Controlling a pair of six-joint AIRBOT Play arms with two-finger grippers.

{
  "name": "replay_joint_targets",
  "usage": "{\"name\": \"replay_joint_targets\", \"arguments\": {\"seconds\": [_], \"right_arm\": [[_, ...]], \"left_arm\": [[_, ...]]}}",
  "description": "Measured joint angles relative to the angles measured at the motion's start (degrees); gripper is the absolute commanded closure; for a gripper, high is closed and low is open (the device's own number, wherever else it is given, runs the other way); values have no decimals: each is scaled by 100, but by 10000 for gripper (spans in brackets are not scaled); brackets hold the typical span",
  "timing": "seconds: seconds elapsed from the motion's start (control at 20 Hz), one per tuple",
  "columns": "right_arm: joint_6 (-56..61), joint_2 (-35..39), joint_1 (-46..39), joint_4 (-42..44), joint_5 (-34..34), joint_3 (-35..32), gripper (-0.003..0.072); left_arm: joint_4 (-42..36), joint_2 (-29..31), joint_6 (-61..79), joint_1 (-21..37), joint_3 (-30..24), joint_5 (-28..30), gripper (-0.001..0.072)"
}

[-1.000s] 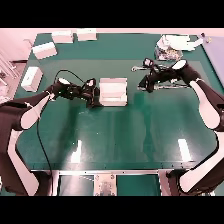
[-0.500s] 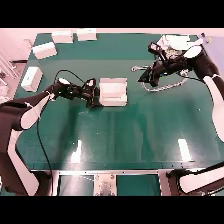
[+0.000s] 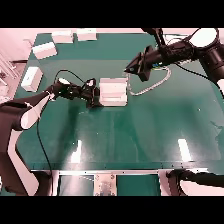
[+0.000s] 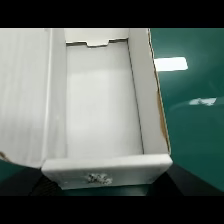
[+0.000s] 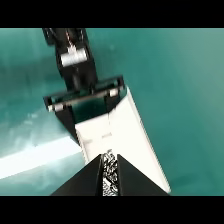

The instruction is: Fold the box and place the chain.

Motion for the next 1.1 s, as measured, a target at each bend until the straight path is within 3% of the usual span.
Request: {"name": "replay_joint_targets", "arguments": {"seconds": [0.4, 1.1], "right_arm": [[426, 17, 649, 17, -608, 7, 679], [710, -916, 723, 83, -682, -369, 678]], "left_arm": [[0, 0, 0, 0, 0, 0, 242], [2, 0, 0, 0, 0, 0, 242]]}}
